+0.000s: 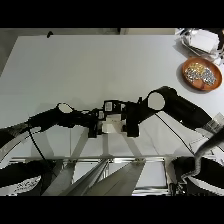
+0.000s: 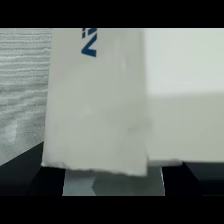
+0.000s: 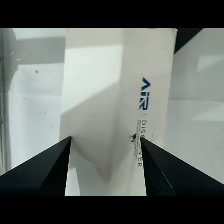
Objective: Fold the box and place the chain.
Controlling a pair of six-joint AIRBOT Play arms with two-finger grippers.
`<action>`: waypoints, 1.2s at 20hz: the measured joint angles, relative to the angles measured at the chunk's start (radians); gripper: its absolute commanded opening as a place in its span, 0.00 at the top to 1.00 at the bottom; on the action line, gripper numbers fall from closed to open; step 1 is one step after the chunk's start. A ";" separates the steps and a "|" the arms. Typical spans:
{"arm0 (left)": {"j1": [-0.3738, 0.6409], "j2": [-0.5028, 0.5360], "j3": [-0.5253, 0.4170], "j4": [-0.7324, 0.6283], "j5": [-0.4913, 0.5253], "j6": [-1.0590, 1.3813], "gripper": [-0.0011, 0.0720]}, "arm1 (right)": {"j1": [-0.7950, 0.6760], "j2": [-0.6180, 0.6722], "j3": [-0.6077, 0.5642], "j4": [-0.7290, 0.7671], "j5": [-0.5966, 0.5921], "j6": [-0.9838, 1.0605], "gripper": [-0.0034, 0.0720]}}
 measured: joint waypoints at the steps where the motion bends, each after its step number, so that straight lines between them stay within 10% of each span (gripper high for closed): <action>1: 0.000 0.000 0.000 0.000 0.000 0.000 0.70 | 0.004 0.005 -0.012 0.000 -0.016 0.006 0.31; 24: 0.000 0.000 0.000 0.000 0.000 0.000 0.70 | 0.023 0.035 -0.068 -0.023 -0.146 0.032 0.61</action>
